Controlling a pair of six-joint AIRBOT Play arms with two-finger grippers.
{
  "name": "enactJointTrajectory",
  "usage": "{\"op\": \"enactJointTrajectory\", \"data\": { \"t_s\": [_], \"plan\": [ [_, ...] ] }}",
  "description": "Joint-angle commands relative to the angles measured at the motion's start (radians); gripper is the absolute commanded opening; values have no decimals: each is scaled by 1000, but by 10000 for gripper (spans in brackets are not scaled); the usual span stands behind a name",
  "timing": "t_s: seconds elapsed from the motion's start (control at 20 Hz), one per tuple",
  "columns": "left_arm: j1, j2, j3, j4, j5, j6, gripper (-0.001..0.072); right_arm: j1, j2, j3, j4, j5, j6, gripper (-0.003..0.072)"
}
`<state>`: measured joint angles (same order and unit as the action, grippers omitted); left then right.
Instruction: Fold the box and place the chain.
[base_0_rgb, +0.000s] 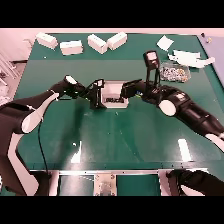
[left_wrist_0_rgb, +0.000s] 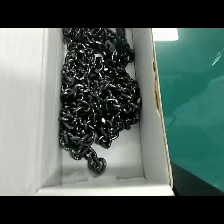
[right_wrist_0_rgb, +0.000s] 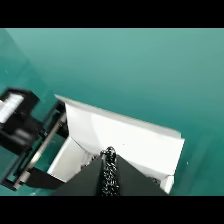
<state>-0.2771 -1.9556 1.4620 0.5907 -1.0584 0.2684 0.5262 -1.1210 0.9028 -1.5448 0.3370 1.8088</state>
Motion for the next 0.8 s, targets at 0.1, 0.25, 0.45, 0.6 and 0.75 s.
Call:
{"op": "enactJointTrajectory", "data": {
  "t_s": [0.1, 0.25, 0.45, 0.6, 0.75],
  "plan": [
    [0, -1, 0, 0, 0, 0, 469, -1, -47, -11, -5, -57, -10, 544],
    [0, -1, 0, 0, 0, 0, 469, -11, 29, 39, -4, -68, -109, 470],
    [0, -1, 0, 0, 0, 0, 469, -76, 54, 117, -4, -68, -263, 283],
    [0, -1, 0, 0, 0, 0, 469, -151, 30, 152, 45, -68, -350, 214],
    [0, -1, 0, 0, 0, 0, 469, -205, -43, 192, 175, -67, -478, 166]
  ]
}}
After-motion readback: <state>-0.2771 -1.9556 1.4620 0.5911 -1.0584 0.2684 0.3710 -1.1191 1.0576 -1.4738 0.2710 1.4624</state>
